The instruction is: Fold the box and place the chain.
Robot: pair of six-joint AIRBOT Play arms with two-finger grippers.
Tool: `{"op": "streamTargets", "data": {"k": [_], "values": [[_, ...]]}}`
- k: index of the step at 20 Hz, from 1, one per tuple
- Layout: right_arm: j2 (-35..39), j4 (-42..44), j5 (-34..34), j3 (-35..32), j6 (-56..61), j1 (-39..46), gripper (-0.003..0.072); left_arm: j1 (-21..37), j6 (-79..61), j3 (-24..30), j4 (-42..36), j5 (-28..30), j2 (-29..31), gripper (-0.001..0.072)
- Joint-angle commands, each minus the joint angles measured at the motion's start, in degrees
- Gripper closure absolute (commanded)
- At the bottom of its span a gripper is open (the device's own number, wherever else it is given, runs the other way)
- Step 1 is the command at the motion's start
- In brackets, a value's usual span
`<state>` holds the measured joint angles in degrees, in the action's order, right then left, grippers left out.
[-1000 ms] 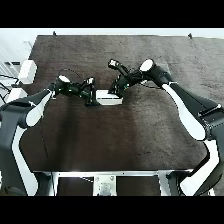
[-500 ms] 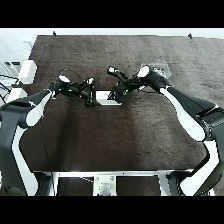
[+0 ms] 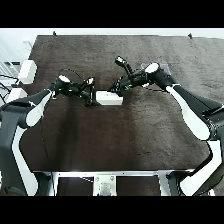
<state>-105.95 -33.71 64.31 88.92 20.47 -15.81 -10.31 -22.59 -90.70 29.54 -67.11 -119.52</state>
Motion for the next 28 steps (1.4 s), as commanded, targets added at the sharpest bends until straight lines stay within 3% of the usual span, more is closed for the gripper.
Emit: {"op": "streamTargets", "data": {"k": [1, 6, 13, 14, 18, 20, 24, 28], "values": [[-1.14, 1.75, -0.83, -3.17, 1.18, 0.20, 0.0673, 0.00, 0.07, 0.00, -0.04, 0.13, 0.02, 0.0425], [-1.14, 1.81, -0.02, -4.96, 3.26, 0.28, 0.0676, 0.00, 0.07, 0.00, -0.04, 0.04, 0.02, 0.0425], [22.36, 1.57, -0.90, -6.62, 6.19, 1.14, 0.0677, 0.00, 1.03, 0.00, -0.28, -0.87, 0.04, 0.0432], [25.51, 1.57, -0.87, -7.54, 7.63, 1.68, 0.0676, 0.00, 3.02, -0.02, -0.87, -1.03, 0.07, 0.0667], [35.04, 1.53, -1.51, -12.72, 10.54, 3.54, 0.0676, 0.26, 13.84, -3.04, -0.74, -0.87, 2.21, 0.0693], [38.75, 1.57, -2.43, -15.87, 12.31, 4.90, 0.0676, 1.57, 16.83, -3.02, -0.35, 3.39, 6.93, 0.0695], [43.10, 1.64, -3.50, -21.29, 13.86, 7.10, 0.0675, 7.39, 27.08, -2.56, -0.33, 17.33, 16.70, 0.0696], [43.43, 1.79, -4.31, -23.52, 15.15, 7.32, 0.0675, 15.63, 44.68, -2.01, 1.64, 31.80, 19.45, 0.0696]]}}
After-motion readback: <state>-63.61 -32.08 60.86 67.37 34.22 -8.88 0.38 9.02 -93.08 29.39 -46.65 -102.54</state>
